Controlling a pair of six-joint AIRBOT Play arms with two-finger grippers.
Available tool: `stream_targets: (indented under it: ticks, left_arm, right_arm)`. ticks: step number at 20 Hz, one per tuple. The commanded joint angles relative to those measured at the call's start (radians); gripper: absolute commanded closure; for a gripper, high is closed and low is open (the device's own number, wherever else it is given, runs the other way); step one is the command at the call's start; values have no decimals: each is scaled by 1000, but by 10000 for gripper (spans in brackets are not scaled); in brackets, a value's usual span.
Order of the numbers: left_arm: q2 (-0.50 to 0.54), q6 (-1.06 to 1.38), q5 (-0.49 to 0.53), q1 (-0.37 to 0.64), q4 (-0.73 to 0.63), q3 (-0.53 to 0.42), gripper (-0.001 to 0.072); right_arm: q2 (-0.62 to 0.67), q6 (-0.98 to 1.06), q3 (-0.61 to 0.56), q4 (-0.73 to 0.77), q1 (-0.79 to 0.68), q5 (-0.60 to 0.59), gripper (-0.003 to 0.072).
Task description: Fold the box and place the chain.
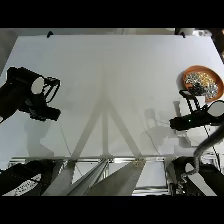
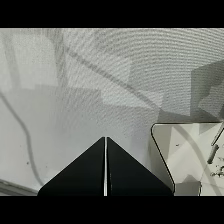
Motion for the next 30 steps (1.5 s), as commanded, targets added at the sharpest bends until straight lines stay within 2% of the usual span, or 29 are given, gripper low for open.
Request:
stream_targets:
  ticks: [1,4,7,11,14,16,18,20,21,22,23,24,27,28,30]
  left_arm:
    - [1,0,0,0,0,0,698]
    - [1,0,0,0,0,0,698]
    - [1,0,0,0,0,0,698]
    - [1,0,0,0,0,0,698]
    - [1,0,0,0,0,0,698]
    - [1,0,0,0,0,0,698]
    - [1,0,0,0,0,0,698]
    - [1,0,0,0,0,0,698]
    - [1,0,0,0,0,0,698]
    - [1,0,0,0,0,0,698]
    - [1,0,0,0,0,0,698]
    - [1,0,0,0,0,0,698]
    - [1,0,0,0,0,0,698]
    - [1,0,0,0,0,0,698]
    - [1,0,0,0,0,0,698]
  right_arm:
    - [0,0,0,0,0,0,676]
    - [0,0,0,1,0,-16,676]
    - [0,1,0,4,0,-95,676]
    - [0,5,1,46,0,-93,676]
    - [0,61,73,67,-1,-1,676]
    - [-1,127,216,-55,-1,72,677]
    - [-1,160,379,-261,-1,145,682]
    - [-6,167,516,-552,-19,217,680]
    - [-7,217,551,-725,-47,215,677]
    - [-7,257,561,-813,-83,198,626]
    - [-12,260,561,-813,-133,189,345]
    - [-31,253,560,-770,-185,191,223]
    - [-121,136,560,-737,-290,204,229]
    - [-152,103,560,-730,-317,204,280]
    - [-222,57,560,-714,-363,208,281]
